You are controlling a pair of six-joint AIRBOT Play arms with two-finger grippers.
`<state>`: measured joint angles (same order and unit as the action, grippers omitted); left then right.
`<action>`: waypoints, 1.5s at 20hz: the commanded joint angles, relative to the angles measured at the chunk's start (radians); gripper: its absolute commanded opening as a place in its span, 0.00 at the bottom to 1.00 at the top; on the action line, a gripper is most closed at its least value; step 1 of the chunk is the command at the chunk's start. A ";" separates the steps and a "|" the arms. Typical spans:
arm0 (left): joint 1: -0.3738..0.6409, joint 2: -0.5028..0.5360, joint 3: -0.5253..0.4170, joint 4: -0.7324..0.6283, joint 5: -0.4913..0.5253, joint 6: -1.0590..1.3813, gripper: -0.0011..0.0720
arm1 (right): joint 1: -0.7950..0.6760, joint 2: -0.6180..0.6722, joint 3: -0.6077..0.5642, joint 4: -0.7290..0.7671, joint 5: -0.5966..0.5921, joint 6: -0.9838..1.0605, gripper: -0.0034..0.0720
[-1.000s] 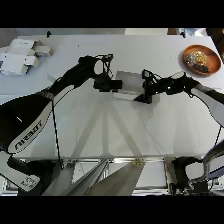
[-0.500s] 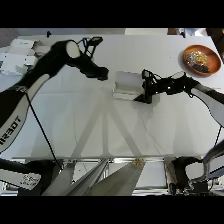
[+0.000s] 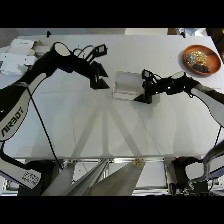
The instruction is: Fold the box and place the chain.
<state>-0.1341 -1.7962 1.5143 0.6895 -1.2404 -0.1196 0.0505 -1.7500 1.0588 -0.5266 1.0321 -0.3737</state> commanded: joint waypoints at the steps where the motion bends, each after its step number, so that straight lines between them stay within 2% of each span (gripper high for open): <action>1: 0.002 -0.078 -0.013 -0.069 -0.086 0.225 0.98 | 0.000 0.000 0.001 0.000 0.000 0.000 0.75; 4: 0.008 -0.111 -0.013 -0.076 -0.061 0.306 0.98 | 0.000 0.000 0.001 0.000 0.000 0.000 0.75; 9: 0.068 -0.145 -0.026 -0.210 -0.010 0.431 0.98 | 0.000 0.000 0.001 0.000 0.000 0.000 0.75; 12: 0.085 -0.160 -0.027 -0.255 -0.035 0.443 0.97 | 0.000 0.000 0.001 0.000 0.000 0.000 0.75; 24: -0.006 -0.171 -0.027 -0.206 0.058 0.460 0.98 | 0.000 0.000 0.001 0.000 0.000 0.000 0.75; 30: -0.024 -0.174 -0.027 -0.207 0.055 0.460 0.98 | 0.000 0.000 0.001 0.000 0.000 0.000 0.75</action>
<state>-0.1482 -1.9686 1.4876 0.4801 -1.1892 0.3401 0.0505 -1.7500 1.0588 -0.5266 1.0321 -0.3740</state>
